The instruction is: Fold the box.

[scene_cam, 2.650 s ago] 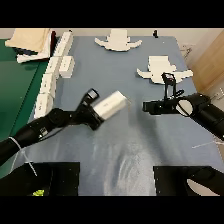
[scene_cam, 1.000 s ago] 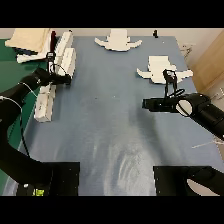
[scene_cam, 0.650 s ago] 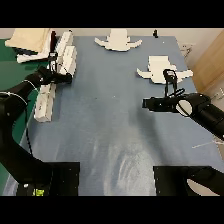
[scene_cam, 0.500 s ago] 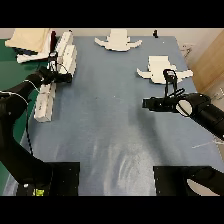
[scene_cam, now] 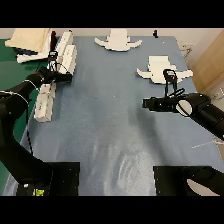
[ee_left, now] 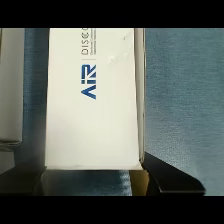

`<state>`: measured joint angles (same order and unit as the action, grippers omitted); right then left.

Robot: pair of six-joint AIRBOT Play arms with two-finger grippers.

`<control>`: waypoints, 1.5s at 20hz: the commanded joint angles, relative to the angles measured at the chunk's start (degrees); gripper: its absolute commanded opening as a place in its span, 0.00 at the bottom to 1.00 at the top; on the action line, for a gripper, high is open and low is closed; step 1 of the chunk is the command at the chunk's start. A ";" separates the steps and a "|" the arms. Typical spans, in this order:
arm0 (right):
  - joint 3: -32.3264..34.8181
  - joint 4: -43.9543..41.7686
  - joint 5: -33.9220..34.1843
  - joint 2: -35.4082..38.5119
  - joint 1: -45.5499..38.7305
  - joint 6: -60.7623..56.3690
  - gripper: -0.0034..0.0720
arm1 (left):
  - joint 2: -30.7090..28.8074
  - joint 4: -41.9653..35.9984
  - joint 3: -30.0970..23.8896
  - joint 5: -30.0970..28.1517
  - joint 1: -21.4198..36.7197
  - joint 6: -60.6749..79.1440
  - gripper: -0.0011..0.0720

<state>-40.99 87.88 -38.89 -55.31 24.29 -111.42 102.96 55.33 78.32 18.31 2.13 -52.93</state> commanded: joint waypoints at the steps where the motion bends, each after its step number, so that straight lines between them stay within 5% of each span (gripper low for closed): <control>1: -0.07 -0.07 0.00 -0.04 -0.02 0.00 0.05 | 0.04 0.00 0.07 -0.87 0.02 0.00 0.73; 8: -0.07 -0.07 -0.02 -0.04 -0.02 0.00 0.05 | 0.98 0.24 0.07 2.45 1.09 -0.26 0.75; 10: -0.07 -0.04 -0.02 -0.04 -0.02 0.00 0.05 | 0.98 0.33 0.07 2.99 1.53 -0.26 0.96; 16: -0.07 -0.11 -0.02 -0.04 -0.02 0.00 0.05 | 0.96 0.28 0.31 5.73 1.81 -0.26 0.96; 24: -0.07 -0.24 -0.07 -0.04 -0.02 0.00 0.05 | -5.60 8.55 6.05 33.16 6.21 -6.82 0.96; 27: -0.07 -0.26 -0.09 -0.04 -0.02 0.02 0.05 | -8.31 7.65 9.62 39.26 5.75 -6.93 0.96; 28: -0.11 -0.44 -0.09 -0.04 -0.02 0.02 0.05 | -9.07 6.60 10.80 41.40 5.35 -6.99 0.84; 30: -0.37 -1.64 -0.11 -0.09 0.00 1.05 0.05 | -10.45 3.15 12.57 46.77 4.70 -6.99 0.04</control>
<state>-41.12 87.31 -38.98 -55.33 24.29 -111.26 94.65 61.60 88.18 56.47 7.42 -59.48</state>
